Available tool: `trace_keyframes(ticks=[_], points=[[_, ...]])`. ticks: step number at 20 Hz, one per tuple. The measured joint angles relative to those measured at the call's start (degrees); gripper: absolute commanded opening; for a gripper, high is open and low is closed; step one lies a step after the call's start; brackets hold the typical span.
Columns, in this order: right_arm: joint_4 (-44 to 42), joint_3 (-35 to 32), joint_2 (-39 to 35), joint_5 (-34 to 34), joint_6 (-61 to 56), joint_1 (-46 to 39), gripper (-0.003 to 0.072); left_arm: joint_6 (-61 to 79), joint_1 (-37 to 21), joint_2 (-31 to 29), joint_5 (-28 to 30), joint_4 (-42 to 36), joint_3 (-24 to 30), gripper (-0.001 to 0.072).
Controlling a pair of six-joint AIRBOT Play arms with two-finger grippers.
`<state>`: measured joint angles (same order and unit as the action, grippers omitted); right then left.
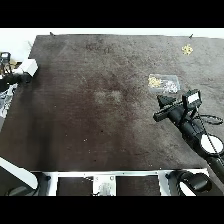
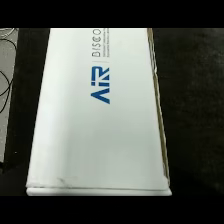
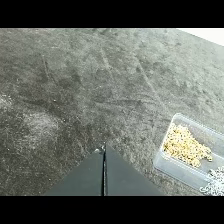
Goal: Fold the box and place the chain.
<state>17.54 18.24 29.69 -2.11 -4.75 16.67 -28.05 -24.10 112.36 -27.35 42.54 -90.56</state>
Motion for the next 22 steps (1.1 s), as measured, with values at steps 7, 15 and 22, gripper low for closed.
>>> trace_keyframes(ticks=[7,15,22], points=[[0.0,0.0,0.0,0.0,0.0,0.0,0.0004,3.1,0.0,2.7,3.9,-2.4,-0.1,0.072],[0.0,0.0,0.0,0.0,0.0,0.0,0.0004,2.9,-0.1,-0.4,5.7,-2.6,-2.6,0.0716],[0.0,0.0,0.0,0.0,0.0,0.0,0.0004,-0.6,-0.1,-13.4,-1.1,-3.9,-4.9,0.0305]])
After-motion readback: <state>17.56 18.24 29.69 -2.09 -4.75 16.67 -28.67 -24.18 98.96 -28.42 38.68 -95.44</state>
